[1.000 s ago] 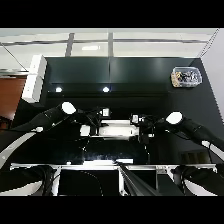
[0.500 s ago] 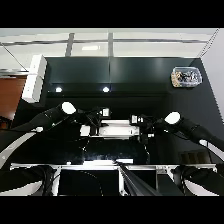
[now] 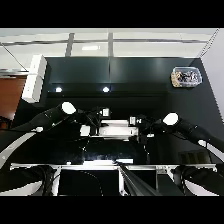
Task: Fold the box and place the chain.
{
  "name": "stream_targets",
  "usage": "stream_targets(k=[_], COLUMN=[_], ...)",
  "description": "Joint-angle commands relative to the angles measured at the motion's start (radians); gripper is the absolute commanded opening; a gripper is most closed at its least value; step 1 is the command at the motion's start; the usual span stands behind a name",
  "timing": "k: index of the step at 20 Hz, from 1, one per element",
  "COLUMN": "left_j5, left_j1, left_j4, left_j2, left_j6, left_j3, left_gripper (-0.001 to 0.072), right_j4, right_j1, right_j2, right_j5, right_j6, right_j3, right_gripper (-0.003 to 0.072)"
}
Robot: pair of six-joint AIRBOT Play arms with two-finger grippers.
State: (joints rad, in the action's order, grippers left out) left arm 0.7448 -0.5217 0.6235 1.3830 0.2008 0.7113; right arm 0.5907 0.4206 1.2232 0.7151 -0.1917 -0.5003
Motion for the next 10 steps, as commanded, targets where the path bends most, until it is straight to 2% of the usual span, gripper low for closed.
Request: stream_targets(k=[1,2,3,6,8,9,10], left_j5=[0.000,0.000,0.000,0.000,0.029,0.051,0.074], left_j1=[0.000,0.000,0.000,0.000,0.000,0.000,0.001], left_j4=[0.000,0.000,0.000,0.001,0.056,0.108,0.161], left_j2=[0.000,0.000,0.000,0.000,-0.009,-0.024,-0.049], left_j6=[0.000,0.000,0.000,-0.021,-0.048,-0.056,-0.076], left_j3=[0.000,0.000,0.000,0.002,0.026,0.044,0.061], left_gripper=[0.0028,0.0028,0.0028,0.0029,0.0034,0.0124,0.0319], right_j4=[0.020,0.020,0.020,0.020,0.020,0.020,0.020], right_j1=[0.001,0.001,0.001,0.001,0.001,0.001,0.001], right_j2=[0.002,0.002,0.002,0.002,0.002,0.002,0.002], right_j5=[-0.005,-0.005,-0.005,-0.005,-0.005,-0.005,-0.005], right_j6=[0.012,0.011,0.011,0.011,0.012,0.012,0.012], right_j3=[0.001,0.001,0.001,0.001,0.001,0.001,0.001], right_gripper=[0.0604,0.0538,0.0425,0.0424,0.0424,0.0424,0.0424])
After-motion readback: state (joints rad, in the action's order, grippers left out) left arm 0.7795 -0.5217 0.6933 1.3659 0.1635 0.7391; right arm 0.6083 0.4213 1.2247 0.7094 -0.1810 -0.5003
